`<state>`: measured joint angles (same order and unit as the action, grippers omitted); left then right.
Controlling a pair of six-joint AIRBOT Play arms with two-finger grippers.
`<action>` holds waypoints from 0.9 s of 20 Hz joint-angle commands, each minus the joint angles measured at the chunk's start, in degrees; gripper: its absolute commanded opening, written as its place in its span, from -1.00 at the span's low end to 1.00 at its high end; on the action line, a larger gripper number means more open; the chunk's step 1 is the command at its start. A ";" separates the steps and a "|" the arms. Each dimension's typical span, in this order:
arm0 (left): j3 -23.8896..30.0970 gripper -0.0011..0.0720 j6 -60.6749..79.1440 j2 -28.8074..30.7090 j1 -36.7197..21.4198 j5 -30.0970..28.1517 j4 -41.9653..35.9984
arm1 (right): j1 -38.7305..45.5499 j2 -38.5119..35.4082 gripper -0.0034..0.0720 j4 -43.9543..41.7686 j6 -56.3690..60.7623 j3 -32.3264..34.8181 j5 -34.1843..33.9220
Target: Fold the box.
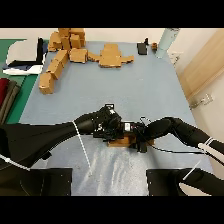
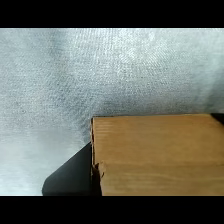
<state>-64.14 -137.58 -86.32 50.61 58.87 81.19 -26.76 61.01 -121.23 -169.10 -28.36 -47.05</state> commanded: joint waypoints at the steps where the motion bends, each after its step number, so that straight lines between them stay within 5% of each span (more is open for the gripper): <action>1: -0.07 -0.91 0.26 0.00 0.13 -0.17 -0.37 | -0.02 0.04 0.25 -0.02 -0.02 -0.02 0.04; 3: -0.07 0.23 0.20 0.00 0.13 -0.22 -0.37 | -0.02 0.04 0.25 -0.02 -0.04 -0.02 0.04; 4: -0.09 0.32 0.20 0.00 0.13 -0.20 -0.37 | -0.02 0.04 0.25 -0.02 -0.02 -0.02 0.04; 10: -0.15 0.31 0.20 0.00 0.13 -0.15 -0.39 | -0.02 0.04 0.25 -0.02 -0.04 -0.02 0.04; 12: -0.94 -0.06 0.26 0.00 0.46 -0.07 -0.02 | -0.02 0.04 0.25 -0.02 -0.02 -0.02 0.04; 18: -3.69 -0.06 -0.20 -0.20 1.57 2.49 4.68 | -0.02 0.04 0.25 -0.02 -0.02 -0.02 0.04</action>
<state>-67.02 -137.38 -86.32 51.86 59.94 83.70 -26.76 61.04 -121.25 -168.94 -28.36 -47.03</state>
